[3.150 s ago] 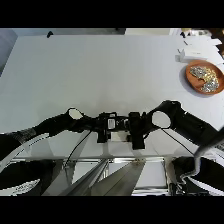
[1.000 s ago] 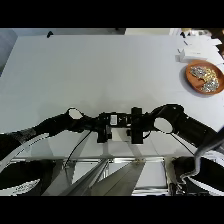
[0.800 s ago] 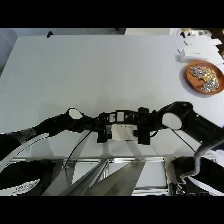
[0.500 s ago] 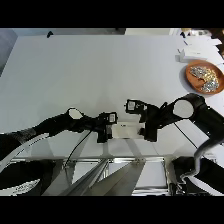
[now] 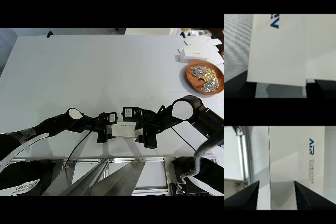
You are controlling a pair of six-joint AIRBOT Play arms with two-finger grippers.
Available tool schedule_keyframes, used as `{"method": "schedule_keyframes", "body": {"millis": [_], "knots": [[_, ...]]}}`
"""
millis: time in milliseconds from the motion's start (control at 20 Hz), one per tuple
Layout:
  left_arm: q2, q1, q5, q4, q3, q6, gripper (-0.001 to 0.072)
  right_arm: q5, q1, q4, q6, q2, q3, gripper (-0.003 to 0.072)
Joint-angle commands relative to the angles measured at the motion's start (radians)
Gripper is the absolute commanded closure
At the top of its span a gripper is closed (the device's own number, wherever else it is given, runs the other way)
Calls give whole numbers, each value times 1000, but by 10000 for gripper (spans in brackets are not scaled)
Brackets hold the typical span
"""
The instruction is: Fold the box and place the chain.
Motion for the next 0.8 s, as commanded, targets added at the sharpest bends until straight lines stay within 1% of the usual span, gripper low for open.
{"method": "schedule_keyframes", "body": {"millis": [0,400,750], "knots": [[1,1,0,0,1,0,598,-63,11,-28,-11,0,1,235],[1,1,0,0,0,0,598,-109,11,-49,-12,-50,1,237],[1,1,0,0,0,0,598,-145,11,-51,-12,-54,0,237]]}}
